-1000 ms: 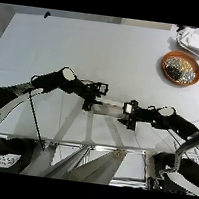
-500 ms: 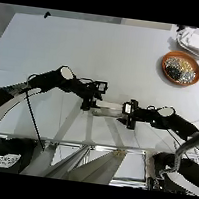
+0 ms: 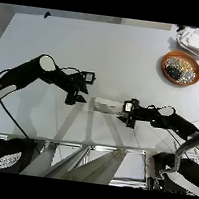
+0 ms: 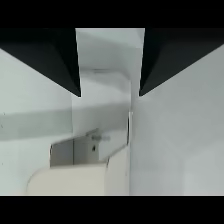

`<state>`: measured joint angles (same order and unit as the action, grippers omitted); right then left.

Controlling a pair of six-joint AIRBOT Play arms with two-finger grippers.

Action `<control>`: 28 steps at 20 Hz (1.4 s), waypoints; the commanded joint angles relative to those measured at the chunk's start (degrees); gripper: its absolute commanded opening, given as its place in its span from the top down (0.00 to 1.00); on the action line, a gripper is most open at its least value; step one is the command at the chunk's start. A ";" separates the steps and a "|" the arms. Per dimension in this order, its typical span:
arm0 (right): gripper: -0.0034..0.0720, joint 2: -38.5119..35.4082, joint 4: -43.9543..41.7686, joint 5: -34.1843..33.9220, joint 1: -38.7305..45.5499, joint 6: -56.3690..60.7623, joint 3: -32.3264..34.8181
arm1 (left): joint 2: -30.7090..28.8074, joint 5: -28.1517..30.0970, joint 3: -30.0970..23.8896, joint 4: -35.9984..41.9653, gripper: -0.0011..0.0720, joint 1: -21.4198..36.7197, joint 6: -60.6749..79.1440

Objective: Fold the box and place the chain.

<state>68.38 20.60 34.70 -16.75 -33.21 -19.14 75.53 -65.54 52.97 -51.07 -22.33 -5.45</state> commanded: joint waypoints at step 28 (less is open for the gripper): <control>0.50 -0.04 0.15 0.44 -0.02 -0.07 0.04 | 7.32 43.21 -0.09 24.37 0.99 -18.29 -18.86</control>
<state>68.38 20.75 35.14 -16.75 -33.28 -19.11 81.84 -25.30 52.95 -27.18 -40.58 -20.16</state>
